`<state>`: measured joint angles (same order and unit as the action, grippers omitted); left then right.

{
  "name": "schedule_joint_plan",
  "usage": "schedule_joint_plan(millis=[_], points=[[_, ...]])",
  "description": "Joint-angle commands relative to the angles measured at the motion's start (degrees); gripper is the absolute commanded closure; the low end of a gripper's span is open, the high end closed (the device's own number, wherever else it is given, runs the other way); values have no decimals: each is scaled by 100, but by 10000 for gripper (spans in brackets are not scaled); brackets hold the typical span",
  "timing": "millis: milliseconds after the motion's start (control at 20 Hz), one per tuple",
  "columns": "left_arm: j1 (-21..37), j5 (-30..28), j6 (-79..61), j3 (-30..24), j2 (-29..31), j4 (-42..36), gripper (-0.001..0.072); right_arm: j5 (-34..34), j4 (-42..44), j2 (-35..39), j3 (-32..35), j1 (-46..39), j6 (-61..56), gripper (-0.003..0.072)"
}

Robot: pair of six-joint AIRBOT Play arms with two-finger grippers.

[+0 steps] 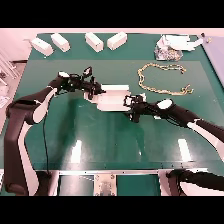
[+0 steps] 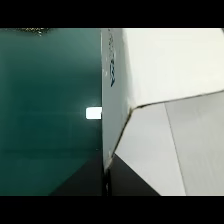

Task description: Fold the box and place the chain.

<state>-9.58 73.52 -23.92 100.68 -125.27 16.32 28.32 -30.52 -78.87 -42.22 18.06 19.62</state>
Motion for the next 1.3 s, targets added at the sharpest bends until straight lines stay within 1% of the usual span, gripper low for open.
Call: schedule_joint_plan(millis=[0, 150, 250, 450, 550, 950, 1000, 1050, 1200, 1250], points=[[4, 2, 0, -2, -4, 0, 689, -299, 2, -35, -26, 4, 61, 107], [4, 0, 2, -2, -4, 0, 690, -306, 55, -33, -175, 4, 59, 107], [4, 0, 2, -2, -4, 2, 689, -304, 286, -33, -293, 0, 61, 107], [4, 0, 2, -2, -4, 2, 689, -334, 304, -33, -468, -7, 63, 107], [4, 2, 7, -2, -4, 2, 689, -431, 306, -37, -490, -7, 59, 107], [4, 20, 9, -4, -4, 2, 689, -431, 306, -90, -525, -208, 210, 106], [4, 59, 7, -2, -4, 4, 690, -431, 304, -90, -542, -210, 212, 85], [4, 122, 7, -2, -4, 4, 689, -433, 306, -90, -546, -221, 254, 43], [4, 146, 7, -2, -4, 4, 690, -428, 308, -90, -549, -227, 361, 42], [4, 149, 7, -2, -4, 4, 689, -424, 306, -92, -549, -227, 358, 17]])
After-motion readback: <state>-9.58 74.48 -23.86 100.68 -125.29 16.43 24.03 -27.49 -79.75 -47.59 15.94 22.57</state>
